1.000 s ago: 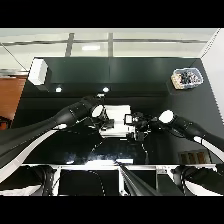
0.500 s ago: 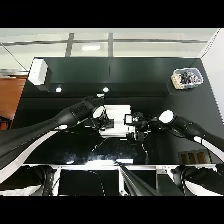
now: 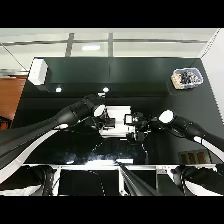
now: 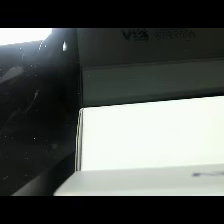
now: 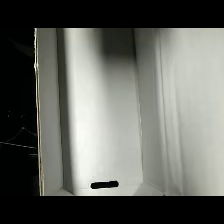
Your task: Fold the box and place the chain.
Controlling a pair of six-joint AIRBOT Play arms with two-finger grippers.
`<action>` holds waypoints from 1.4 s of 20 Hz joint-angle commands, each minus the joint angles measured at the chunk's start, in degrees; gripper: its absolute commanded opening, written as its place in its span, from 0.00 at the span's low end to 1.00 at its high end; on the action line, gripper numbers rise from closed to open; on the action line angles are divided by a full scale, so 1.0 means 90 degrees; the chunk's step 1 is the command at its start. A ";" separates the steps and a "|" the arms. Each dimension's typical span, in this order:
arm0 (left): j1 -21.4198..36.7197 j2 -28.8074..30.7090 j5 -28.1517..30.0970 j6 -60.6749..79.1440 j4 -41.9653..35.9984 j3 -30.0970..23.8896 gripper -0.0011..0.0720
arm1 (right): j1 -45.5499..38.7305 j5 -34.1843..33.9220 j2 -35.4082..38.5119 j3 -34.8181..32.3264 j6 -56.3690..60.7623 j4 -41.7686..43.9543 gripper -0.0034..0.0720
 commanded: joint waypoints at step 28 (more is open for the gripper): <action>-0.0104 -0.0010 0.0000 -0.0279 0.0321 0.0015 0.05 | -0.0032 0.0750 0.1066 0.0090 0.1054 -0.1324 0.94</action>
